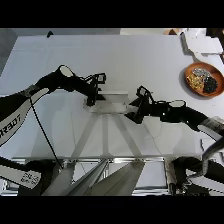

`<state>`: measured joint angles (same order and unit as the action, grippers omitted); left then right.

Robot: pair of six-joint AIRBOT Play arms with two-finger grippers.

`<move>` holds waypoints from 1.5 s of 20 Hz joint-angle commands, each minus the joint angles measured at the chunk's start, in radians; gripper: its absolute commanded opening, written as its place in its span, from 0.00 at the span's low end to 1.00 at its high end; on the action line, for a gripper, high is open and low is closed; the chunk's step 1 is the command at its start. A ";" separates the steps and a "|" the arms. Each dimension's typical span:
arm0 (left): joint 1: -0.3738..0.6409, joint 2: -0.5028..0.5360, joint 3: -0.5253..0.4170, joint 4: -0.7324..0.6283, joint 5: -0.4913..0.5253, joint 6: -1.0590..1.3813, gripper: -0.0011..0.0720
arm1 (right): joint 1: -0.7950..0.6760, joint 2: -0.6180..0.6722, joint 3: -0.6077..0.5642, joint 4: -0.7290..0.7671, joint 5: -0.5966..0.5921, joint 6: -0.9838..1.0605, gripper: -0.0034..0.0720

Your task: Fold the box and place the chain.

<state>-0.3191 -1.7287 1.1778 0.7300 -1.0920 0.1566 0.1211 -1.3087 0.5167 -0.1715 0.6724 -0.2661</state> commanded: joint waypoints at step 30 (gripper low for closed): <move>0.000 -0.001 0.000 0.000 0.000 0.000 0.03 | -0.001 -0.083 0.128 -0.219 0.076 0.076 0.96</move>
<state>-0.3191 -1.7287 1.1778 0.7300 -1.0924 0.1570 0.1211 -1.3598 0.6395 -0.3817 0.7395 -0.0982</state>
